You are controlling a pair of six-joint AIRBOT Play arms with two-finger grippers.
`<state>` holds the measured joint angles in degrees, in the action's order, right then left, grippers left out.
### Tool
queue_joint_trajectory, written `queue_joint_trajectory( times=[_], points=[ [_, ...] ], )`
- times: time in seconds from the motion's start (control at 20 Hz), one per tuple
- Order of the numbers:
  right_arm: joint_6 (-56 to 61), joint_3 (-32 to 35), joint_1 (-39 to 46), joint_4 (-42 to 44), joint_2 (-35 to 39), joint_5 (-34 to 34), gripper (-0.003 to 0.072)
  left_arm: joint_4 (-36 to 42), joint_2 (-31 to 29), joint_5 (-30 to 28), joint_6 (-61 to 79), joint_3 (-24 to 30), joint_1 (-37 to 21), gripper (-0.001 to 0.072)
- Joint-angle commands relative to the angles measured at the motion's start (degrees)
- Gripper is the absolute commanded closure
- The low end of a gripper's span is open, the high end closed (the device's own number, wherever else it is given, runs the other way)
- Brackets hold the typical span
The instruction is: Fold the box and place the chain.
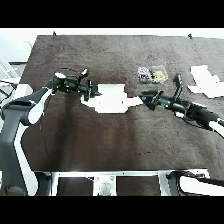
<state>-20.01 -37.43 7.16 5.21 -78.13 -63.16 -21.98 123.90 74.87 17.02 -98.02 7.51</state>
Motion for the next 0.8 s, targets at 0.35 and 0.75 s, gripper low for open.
queue_joint_trajectory(
  times=[0.35, 0.75],
  points=[
    [-16.61, 3.63, -11.56, -11.89, 2.62, 16.22, 0.0134, 0.11, 0.04, 0.61, -0.02, 0.0, 0.0, 0.0689],
    [-24.76, 3.26, -19.26, -11.98, 2.62, 24.24, 0.0134, 0.11, 0.04, 0.59, -0.04, 0.0, 0.0, 0.0689]
  ],
)
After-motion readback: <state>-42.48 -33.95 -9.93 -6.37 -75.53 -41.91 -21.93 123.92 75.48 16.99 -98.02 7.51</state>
